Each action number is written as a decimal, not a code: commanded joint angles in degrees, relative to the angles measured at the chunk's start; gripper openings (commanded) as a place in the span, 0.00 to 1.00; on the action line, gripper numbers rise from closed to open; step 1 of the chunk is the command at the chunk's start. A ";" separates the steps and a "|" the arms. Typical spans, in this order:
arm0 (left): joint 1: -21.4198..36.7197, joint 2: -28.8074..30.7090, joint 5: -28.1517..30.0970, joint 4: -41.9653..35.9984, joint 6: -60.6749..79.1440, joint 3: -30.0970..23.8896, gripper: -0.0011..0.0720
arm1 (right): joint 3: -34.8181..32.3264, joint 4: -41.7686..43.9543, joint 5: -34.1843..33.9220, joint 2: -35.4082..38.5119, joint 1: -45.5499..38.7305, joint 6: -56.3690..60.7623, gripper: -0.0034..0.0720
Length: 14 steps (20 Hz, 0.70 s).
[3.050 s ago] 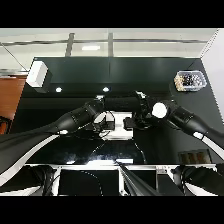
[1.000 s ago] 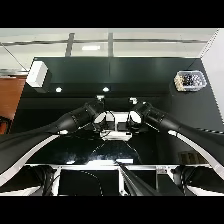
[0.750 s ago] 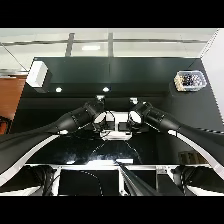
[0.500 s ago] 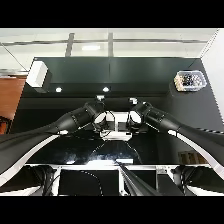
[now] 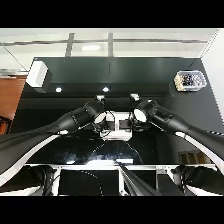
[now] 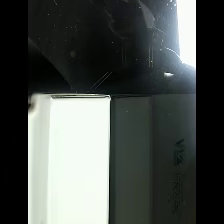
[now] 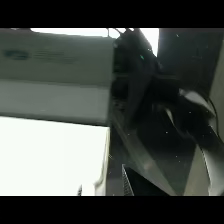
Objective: Fold the box and place the chain.
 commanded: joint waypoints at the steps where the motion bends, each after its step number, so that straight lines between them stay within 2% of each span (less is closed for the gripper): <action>1: 0.04 0.00 -0.11 0.04 0.07 0.00 0.05 | 0.13 -0.28 -0.17 5.40 -0.11 -3.63 0.44; 3: 0.04 0.00 -0.13 0.04 0.07 0.00 0.05 | 0.13 -0.79 1.16 10.12 -0.28 -6.27 0.44; 5: 0.04 0.00 -0.09 0.04 0.07 0.00 0.05 | 0.13 -5.14 2.67 15.89 -1.49 -6.88 0.44; 7: 0.04 0.00 -0.02 0.04 0.07 0.00 0.05 | 0.11 -15.52 6.97 20.61 -3.63 -6.84 0.44; 9: 0.04 0.00 -0.02 0.04 0.07 0.00 0.05 | 0.09 -30.88 13.66 22.23 -7.06 -6.86 0.44; 10: 0.04 0.00 0.02 0.04 0.07 0.00 0.05 | -0.24 -38.01 14.86 22.12 -9.38 -6.86 0.44; 11: 0.04 0.00 0.02 0.04 0.07 0.00 0.05 | -1.22 -42.62 12.46 22.12 -12.63 -6.86 0.44; 12: 0.04 0.00 0.02 0.04 0.07 0.00 0.05 | -2.71 -44.02 6.86 22.12 -16.37 -6.84 0.44; 14: 0.04 0.00 0.00 0.04 0.07 0.00 0.05 | -6.67 -43.78 -10.71 21.20 -25.90 -4.79 0.44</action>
